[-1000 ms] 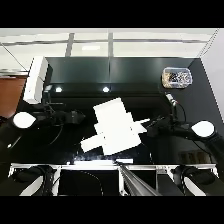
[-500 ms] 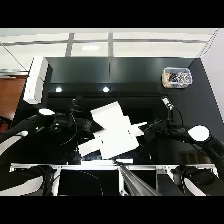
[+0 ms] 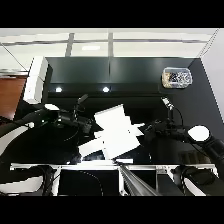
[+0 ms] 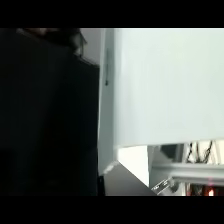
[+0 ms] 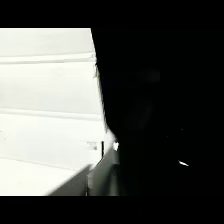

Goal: Fold the box and place the chain.

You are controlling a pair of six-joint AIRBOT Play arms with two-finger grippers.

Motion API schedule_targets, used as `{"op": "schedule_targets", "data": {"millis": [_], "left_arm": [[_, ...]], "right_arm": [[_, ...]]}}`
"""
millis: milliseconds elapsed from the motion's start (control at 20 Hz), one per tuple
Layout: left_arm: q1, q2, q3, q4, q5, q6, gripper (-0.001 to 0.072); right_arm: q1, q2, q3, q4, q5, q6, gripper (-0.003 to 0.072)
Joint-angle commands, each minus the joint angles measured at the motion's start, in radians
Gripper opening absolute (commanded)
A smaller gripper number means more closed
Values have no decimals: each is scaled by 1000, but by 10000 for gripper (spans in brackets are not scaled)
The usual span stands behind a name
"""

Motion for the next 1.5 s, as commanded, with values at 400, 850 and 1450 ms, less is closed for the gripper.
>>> {"op": "schedule_targets", "data": {"millis": [400, 850, 1450], "left_arm": [[-5, 153, 97, 274, 66, 54, 21], [-213, 276, -33, 236, 378, 616, 28], [-216, 211, -33, 240, 394, 614, 27]], "right_arm": [[-248, 1, 372, -525, 374, 13, 614], [-73, -2, 239, -516, 280, -194, 614], [278, -2, 18, -405, 129, -434, 614]]}}
